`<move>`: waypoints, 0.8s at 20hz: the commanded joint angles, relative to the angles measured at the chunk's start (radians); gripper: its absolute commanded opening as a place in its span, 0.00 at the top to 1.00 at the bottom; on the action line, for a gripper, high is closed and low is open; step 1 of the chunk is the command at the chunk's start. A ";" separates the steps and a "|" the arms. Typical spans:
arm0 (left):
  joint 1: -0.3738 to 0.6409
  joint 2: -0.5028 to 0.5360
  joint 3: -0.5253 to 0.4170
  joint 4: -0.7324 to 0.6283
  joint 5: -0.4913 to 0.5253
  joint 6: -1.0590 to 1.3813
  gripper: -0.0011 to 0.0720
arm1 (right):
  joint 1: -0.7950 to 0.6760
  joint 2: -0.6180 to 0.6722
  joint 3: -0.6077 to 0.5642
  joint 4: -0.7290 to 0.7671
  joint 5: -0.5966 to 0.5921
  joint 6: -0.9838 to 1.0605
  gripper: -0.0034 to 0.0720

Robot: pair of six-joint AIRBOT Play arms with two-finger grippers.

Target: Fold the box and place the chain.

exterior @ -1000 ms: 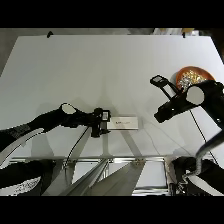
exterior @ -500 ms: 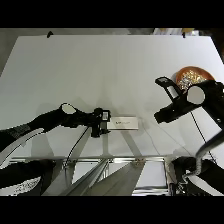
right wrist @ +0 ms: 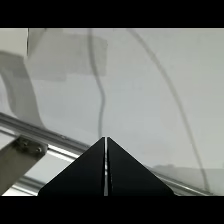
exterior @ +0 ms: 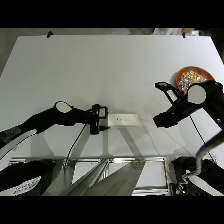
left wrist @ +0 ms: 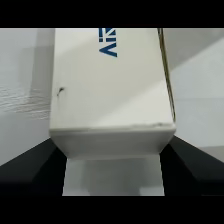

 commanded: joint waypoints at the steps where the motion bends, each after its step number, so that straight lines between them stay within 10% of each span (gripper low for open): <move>1: 0.114 0.174 0.000 0.001 0.032 -0.157 0.54 | 0.000 0.001 0.001 0.005 0.007 0.002 0.93; 8: 0.560 0.489 0.000 0.428 0.052 -0.774 0.54 | 0.000 0.001 0.001 0.005 0.007 0.002 0.93; 16: 0.901 0.345 -0.003 0.667 -0.052 -1.127 0.54 | 0.000 0.001 0.001 0.005 0.007 0.002 0.93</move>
